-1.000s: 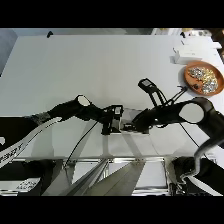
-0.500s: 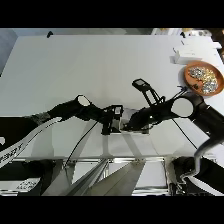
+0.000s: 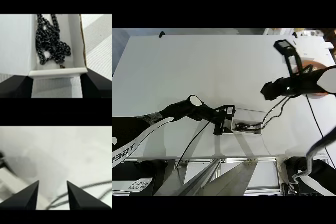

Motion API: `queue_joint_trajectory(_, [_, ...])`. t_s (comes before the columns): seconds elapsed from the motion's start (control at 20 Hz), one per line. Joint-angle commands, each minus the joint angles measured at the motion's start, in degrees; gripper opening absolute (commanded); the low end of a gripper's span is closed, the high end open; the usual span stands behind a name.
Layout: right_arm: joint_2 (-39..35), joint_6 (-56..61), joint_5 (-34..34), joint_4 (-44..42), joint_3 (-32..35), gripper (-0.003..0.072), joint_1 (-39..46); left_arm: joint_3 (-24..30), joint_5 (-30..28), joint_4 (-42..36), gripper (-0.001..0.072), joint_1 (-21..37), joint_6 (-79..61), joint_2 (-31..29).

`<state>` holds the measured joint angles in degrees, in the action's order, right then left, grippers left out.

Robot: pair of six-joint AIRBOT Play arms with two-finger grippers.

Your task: Fold the box and place the chain.

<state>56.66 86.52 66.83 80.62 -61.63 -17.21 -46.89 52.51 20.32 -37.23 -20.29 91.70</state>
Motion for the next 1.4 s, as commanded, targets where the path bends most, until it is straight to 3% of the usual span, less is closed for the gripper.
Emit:
queue_joint_trajectory(0.0, [3.85,3.85,1.62,7.58,-0.92,0.0416,5.99,-0.04,0.0,0.02,0.0208,0.0,-0.02,0.0])
queue_joint_trajectory(0.45, [18.08,9.92,2.4,8.04,2.73,0.0395,8.66,-0.04,0.0,0.02,0.0208,0.0,-0.02,0.0])
queue_joint_trajectory(0.55, [19.17,11.15,0.04,8.11,5.73,0.0387,8.66,-0.04,0.0,0.02,0.0208,0.0,-0.02,0.0])
queue_joint_trajectory(0.65, [19.85,11.17,-2.25,8.07,8.02,0.0315,8.66,-0.04,0.0,0.02,0.0208,0.0,-0.02,0.0])
queue_joint_trajectory(1.15, [22.69,11.17,-5.92,7.82,9.77,0.0315,8.66,-0.04,0.0,0.02,0.0208,0.0,-0.02,0.0])
queue_joint_trajectory(1.35, [22.69,11.17,-6.51,7.82,9.77,0.0269,8.66,-0.04,0.0,0.02,0.0208,0.0,-0.02,0.0])
